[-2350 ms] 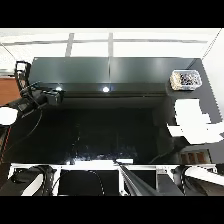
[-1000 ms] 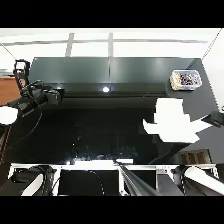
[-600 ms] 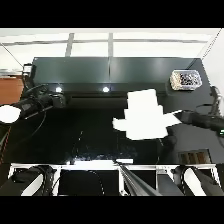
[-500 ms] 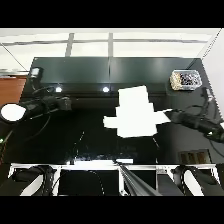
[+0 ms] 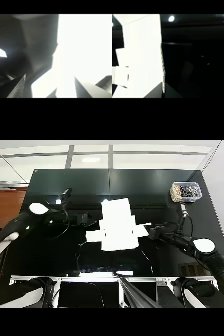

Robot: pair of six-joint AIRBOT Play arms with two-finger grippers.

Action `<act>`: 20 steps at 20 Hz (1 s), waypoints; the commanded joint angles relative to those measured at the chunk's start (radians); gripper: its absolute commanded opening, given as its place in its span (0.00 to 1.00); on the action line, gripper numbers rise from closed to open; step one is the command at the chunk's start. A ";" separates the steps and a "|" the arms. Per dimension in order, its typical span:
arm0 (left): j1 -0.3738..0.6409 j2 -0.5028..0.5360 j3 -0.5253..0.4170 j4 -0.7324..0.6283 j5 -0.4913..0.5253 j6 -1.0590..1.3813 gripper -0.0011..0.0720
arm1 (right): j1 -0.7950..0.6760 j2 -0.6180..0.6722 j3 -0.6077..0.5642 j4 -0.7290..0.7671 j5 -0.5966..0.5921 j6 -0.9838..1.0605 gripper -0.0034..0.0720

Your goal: Fold the box and place the chain.

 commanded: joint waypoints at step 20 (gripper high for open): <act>-0.076 -0.387 0.281 0.086 -0.525 0.317 0.65 | 0.093 -0.011 -0.002 -0.010 0.006 -0.001 0.07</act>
